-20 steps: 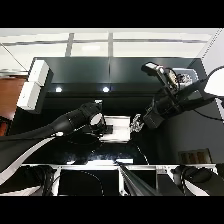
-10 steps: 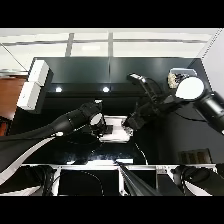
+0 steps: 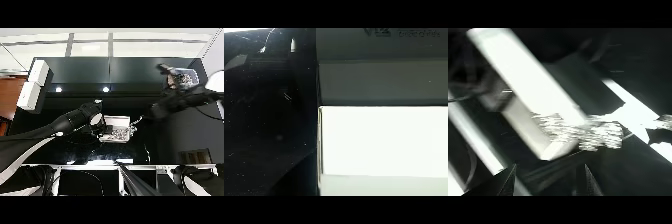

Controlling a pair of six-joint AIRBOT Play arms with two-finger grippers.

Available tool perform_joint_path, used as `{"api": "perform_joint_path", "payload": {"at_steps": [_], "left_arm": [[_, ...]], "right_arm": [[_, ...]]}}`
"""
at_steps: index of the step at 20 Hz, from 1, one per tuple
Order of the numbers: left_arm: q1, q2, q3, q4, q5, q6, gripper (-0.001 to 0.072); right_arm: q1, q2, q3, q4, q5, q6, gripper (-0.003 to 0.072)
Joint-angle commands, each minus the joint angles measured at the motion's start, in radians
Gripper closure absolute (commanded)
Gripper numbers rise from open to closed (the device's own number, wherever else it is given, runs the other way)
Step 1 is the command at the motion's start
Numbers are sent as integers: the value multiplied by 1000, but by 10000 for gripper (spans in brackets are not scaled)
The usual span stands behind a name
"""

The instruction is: Fold the box and place the chain.

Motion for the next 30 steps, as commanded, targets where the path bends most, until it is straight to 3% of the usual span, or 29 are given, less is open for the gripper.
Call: {"api": "perform_joint_path", "payload": {"at_steps": [1,4,6,8,12,18,25,30], "left_arm": [[0,0,0,-2,-5,1,681],[0,0,0,-2,0,0,681],[0,0,0,-1,2,0,681],[0,0,0,-1,2,0,681],[0,0,0,-1,6,0,681],[0,0,0,-1,5,0,681],[0,0,0,-1,5,0,681],[0,0,0,0,5,0,681]], "right_arm": [[-207,84,-121,16,-66,-146,196],[-252,84,-253,45,-262,-229,196],[-239,84,-333,82,-331,-319,193],[-200,83,-389,74,-344,-393,-26],[-50,83,-433,13,-372,-601,-25],[138,81,-501,6,-602,-965,-24],[241,5,-513,92,-609,-1120,-24],[338,-55,-513,106,-738,-1136,-24]]}}
